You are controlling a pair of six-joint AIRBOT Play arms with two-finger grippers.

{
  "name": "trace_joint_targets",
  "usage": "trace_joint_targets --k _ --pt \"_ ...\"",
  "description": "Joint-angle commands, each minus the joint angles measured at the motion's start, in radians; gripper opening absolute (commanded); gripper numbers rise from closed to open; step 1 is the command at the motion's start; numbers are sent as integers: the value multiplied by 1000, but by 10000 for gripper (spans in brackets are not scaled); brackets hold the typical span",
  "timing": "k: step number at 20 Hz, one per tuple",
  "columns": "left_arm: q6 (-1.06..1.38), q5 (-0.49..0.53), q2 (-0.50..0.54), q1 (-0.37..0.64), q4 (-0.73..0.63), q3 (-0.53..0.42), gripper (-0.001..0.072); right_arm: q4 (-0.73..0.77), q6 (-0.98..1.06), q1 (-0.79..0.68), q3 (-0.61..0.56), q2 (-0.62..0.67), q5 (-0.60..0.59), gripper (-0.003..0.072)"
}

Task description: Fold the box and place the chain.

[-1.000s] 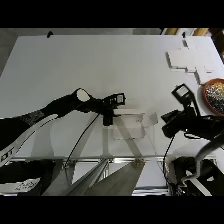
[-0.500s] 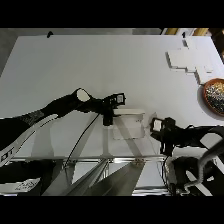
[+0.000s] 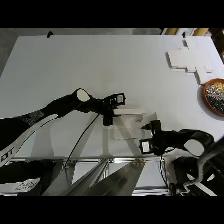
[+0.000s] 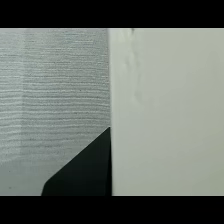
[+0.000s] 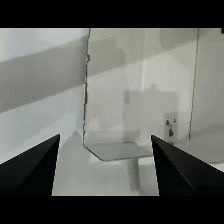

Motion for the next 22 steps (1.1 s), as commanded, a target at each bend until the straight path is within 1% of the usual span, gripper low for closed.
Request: trace_joint_targets --k 1,4,6,9,10,13,15,17,20,22 --pt "0 0 0 0 0 0 10 -78 -19 64 -70 -4 -167 634" --pt "0 0 0 0 0 0 10 -91 7 64 -71 -13 -209 626" --pt "0 0 0 0 0 0 10 -98 42 64 -71 -53 -238 626" --pt "0 0 0 0 0 0 10 -89 42 64 -70 -74 -324 626" --pt "0 0 0 0 0 0 10 -84 43 64 -65 -74 -332 625" --pt "0 0 0 0 0 0 10 -84 42 30 -42 -74 -293 625" --pt "0 0 0 0 0 0 10 -75 42 -4 -10 -74 -239 625" --pt "0 0 0 0 0 0 10 -35 42 -43 21 -74 -195 623" --pt "0 0 0 0 0 0 10 -11 41 -116 34 -77 -178 623" --pt "0 0 0 0 0 0 10 58 24 -148 34 -92 -178 623"
